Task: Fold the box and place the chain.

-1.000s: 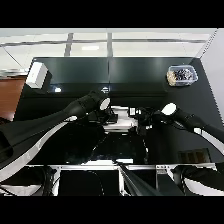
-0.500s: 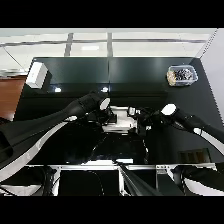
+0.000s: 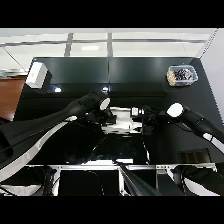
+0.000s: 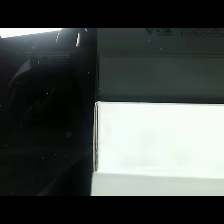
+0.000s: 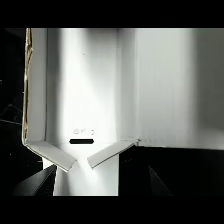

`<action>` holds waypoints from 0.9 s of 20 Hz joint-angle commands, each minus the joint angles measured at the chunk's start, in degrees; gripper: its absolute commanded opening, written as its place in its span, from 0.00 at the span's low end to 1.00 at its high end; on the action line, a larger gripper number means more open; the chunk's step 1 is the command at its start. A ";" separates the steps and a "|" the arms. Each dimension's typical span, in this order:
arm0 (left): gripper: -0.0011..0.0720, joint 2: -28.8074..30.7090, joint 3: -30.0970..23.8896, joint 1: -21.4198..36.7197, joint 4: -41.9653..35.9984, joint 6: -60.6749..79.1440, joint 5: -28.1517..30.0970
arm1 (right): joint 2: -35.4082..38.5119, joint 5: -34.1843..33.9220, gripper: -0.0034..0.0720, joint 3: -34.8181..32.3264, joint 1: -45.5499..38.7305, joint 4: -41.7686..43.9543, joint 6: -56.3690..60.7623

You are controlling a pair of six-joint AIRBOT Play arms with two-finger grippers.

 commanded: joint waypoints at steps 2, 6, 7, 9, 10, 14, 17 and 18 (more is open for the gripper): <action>0.05 0.00 0.00 0.02 -0.04 -0.07 0.48 | 0.76 0.94 0.43 0.00 0.46 3.17 0.83; 0.05 0.00 0.00 0.02 -0.07 -0.07 0.48 | 0.70 1.84 0.39 -0.04 0.59 4.33 0.83; 0.05 0.00 0.00 0.02 -0.04 -0.07 0.48 | 0.70 2.03 0.39 -0.04 0.59 4.74 0.85; 0.05 0.00 0.00 0.02 -0.07 -0.07 0.52 | 0.63 2.01 0.39 -0.17 0.59 7.37 0.85; 0.05 0.00 0.00 0.02 -0.04 -0.07 0.57 | 0.46 2.01 0.39 -0.17 0.59 8.68 0.85; 0.05 0.00 0.00 0.02 -0.04 -0.07 0.61 | -0.26 2.01 0.39 -0.17 0.59 13.73 0.85; 0.05 0.00 0.00 0.02 -0.07 -0.07 0.83 | -1.20 2.01 0.39 -0.17 0.59 16.28 0.87; 0.05 0.00 0.00 0.02 -0.07 -0.07 0.98 | -1.68 2.01 0.39 -0.17 0.59 16.74 0.94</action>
